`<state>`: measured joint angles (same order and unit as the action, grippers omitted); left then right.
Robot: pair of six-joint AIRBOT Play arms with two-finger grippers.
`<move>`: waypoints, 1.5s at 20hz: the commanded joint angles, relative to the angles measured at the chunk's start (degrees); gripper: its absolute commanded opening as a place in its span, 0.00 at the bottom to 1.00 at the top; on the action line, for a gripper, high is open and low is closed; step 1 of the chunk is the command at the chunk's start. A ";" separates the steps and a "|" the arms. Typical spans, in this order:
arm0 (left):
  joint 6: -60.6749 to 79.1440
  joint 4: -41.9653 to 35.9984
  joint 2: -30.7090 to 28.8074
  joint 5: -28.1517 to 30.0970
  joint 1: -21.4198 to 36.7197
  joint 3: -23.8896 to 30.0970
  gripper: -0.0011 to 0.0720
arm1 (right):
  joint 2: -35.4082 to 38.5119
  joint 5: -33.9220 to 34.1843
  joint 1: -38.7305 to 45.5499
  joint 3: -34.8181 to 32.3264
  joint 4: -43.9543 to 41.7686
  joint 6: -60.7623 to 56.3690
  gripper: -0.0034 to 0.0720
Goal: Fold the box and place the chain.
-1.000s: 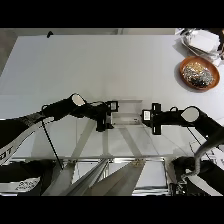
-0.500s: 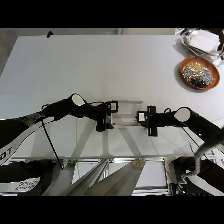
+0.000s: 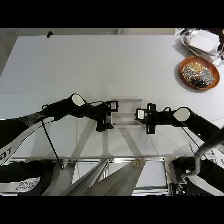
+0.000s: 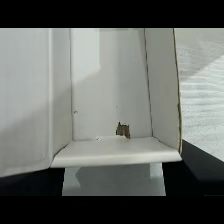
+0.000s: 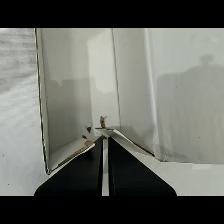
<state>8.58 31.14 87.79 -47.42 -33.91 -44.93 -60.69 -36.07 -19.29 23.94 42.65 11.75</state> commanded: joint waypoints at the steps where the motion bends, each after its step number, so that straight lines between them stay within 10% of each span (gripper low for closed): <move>1: 0.17 0.17 -0.02 0.04 0.00 0.00 0.39 | -0.04 0.26 -0.04 0.02 -0.87 0.81 0.10; 5: 0.17 0.17 -0.02 0.04 0.00 0.00 0.39 | -0.24 -0.59 -0.04 0.02 -0.90 0.81 0.49; 8: 0.17 0.17 -0.02 0.04 0.00 0.00 0.39 | -0.33 -0.79 -0.04 0.02 -0.92 0.79 0.53; 21: 0.17 0.17 -0.02 0.04 0.00 0.00 0.39 | 17.84 -16.50 6.97 0.02 16.06 -16.04 0.33; 24: 0.15 0.20 -0.02 0.04 0.00 0.00 0.39 | 23.32 -19.74 10.43 0.02 19.96 -28.59 0.07; 30: 0.17 0.17 -0.02 0.04 0.00 0.00 0.39 | 27.69 -17.51 20.09 0.02 23.65 -62.84 0.07</move>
